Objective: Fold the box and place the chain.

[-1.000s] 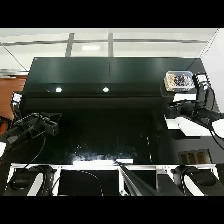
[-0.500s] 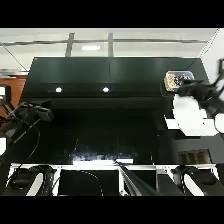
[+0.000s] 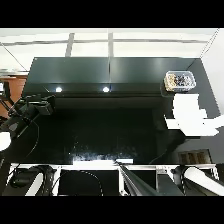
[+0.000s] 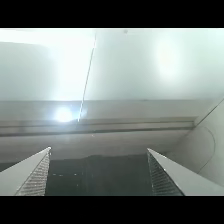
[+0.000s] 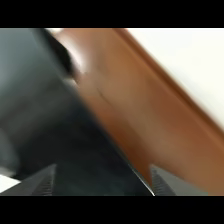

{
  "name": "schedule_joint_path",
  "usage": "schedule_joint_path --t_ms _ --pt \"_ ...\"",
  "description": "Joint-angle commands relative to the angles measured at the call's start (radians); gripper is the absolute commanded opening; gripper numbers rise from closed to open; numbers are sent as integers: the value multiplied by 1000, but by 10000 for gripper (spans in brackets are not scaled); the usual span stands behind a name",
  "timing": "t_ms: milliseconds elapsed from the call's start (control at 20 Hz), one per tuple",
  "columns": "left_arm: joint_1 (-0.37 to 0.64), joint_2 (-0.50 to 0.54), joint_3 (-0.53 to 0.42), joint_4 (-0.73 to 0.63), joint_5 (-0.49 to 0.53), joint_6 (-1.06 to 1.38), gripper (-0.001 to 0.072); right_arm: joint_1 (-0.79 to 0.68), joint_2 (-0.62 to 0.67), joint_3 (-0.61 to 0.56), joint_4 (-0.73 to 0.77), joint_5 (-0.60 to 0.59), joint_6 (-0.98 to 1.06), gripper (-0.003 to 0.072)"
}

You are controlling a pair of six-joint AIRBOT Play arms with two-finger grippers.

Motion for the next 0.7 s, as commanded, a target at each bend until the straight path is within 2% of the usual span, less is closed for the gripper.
schedule_joint_path --t_ms 0,100,150,300,500,550,600,650 --pt "0 -6 0 -8 8 6 711 -184 -146 56 -45 297 -82 720" --pt "-1 -6 0 -10 -17 9 713 -195 -221 64 10 402 -252 720" --pt "-2 -8 0 -7 -69 10 713 -192 -254 76 58 439 -336 720" --pt "-2 -26 0 -11 -246 6 712 -166 -311 114 91 482 -422 720" --pt "-2 -29 1 -16 -323 2 712 -137 -403 190 92 569 -505 717" --pt "-2 -29 1 -20 -326 2 712 -124 -426 209 94 600 -518 575" --pt "-2 -29 1 -35 -328 2 712 -113 -443 217 92 612 -529 483" --pt "-2 -29 1 -44 -327 2 712 -102 -451 217 90 598 -542 483"
